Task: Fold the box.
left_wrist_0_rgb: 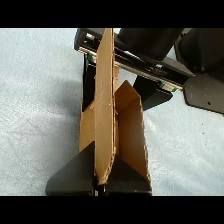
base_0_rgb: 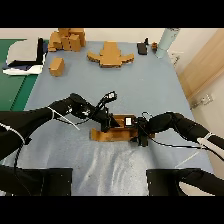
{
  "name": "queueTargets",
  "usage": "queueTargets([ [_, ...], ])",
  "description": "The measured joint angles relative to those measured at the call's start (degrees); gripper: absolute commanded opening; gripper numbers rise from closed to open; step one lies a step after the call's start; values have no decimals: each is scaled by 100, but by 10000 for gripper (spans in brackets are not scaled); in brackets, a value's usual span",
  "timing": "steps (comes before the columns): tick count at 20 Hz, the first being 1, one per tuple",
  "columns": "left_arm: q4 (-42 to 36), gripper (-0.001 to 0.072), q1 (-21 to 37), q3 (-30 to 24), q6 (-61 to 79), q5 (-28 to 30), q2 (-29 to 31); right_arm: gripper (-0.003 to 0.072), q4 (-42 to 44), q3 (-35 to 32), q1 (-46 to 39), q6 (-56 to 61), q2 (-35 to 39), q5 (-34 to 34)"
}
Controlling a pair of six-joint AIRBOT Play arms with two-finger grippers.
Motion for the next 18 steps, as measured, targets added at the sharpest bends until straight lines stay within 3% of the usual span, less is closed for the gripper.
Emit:
queueTargets([
  [17,-46,20,13,7,-2,-114,11,503,13,0,0,70,0,11],
  [18,-42,166,26,11,-11,-101,26,502,17,0,2,70,0,11],
])
